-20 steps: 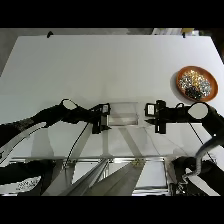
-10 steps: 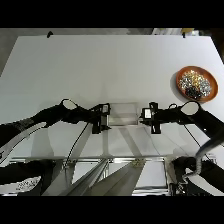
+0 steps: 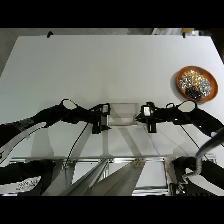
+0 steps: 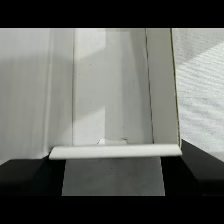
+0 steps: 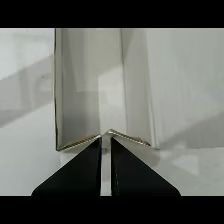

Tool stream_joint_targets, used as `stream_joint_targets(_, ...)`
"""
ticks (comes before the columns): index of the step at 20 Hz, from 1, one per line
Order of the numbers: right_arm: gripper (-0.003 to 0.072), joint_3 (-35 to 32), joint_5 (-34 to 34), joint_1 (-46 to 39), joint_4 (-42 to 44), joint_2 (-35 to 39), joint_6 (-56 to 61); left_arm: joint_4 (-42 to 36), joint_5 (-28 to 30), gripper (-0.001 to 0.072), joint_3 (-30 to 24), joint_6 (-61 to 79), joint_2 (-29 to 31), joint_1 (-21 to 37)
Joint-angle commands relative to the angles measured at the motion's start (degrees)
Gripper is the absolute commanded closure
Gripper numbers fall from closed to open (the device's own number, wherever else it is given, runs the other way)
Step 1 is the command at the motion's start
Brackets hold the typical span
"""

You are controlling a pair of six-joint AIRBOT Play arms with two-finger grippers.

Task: Fold the box and place the chain.

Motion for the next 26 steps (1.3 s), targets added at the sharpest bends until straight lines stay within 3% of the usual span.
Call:
stream_joint_targets(1, 0.0628, 0.0, 1.6, 0.8, 2.0, -3.1, -1.9, 0.0, 0.0, 0.0456, 0.0, 0.0, 0.0, 0.0)
stream_joint_targets(2, 0.0623, 0.0, 1.2, 1.6, 2.3, -3.6, -1.9, 0.0, 0.0, 0.0456, 0.0, 0.0, 0.0, 0.0)
stream_joint_targets(5, 0.0393, 0.0, -0.3, 2.9, 4.7, -4.7, -1.9, 0.0, 0.0, 0.0456, 0.0, 0.0, 0.0, 0.0)
stream_joint_targets(7, 0.0325, 0.0, -1.1, 2.8, 4.6, -4.8, -1.8, 0.0, 0.0, 0.0456, 0.0, 0.0, 0.0, 0.0)
stream_joint_targets(8, 0.0256, 0.0, -1.8, 2.8, 4.6, -4.8, -1.6, 0.0, 0.0, 0.0456, 0.0, 0.0, 0.0, 0.0)
stream_joint_targets(11, 0.0223, 0.0, -2.1, 2.8, 4.6, -4.8, -1.6, 0.0, 0.0, 0.0456, 0.0, 0.0, 0.0, 0.0)
stream_joint_targets(13, 0.0245, 0.0, -2.1, 2.8, 4.0, -4.5, -0.1, 0.0, 0.0, 0.0456, 0.0, 0.0, 0.0, 0.0)
stream_joint_targets(16, 0.0659, 0.0, -2.0, 2.8, -4.0, -0.8, 8.8, 0.0, 0.0, 0.0456, 0.0, 0.0, 0.0, 0.0)
stream_joint_targets(19, 0.0671, 0.0, -1.9, 2.8, -14.0, 5.1, 22.5, 0.0, 0.0, 0.0456, 0.0, 0.0, 0.0, 0.0)
stream_joint_targets(22, 0.0671, 0.0, -2.4, 2.8, -16.8, 11.9, 38.6, 0.0, 0.0, 0.0456, 0.0, 0.0, 0.0, 0.0)
stream_joint_targets(26, 0.0671, 0.0, -12.0, -2.4, -18.7, 18.2, 68.3, 0.0, 0.0, 0.0456, 0.0, 0.0, 0.0, 0.0)
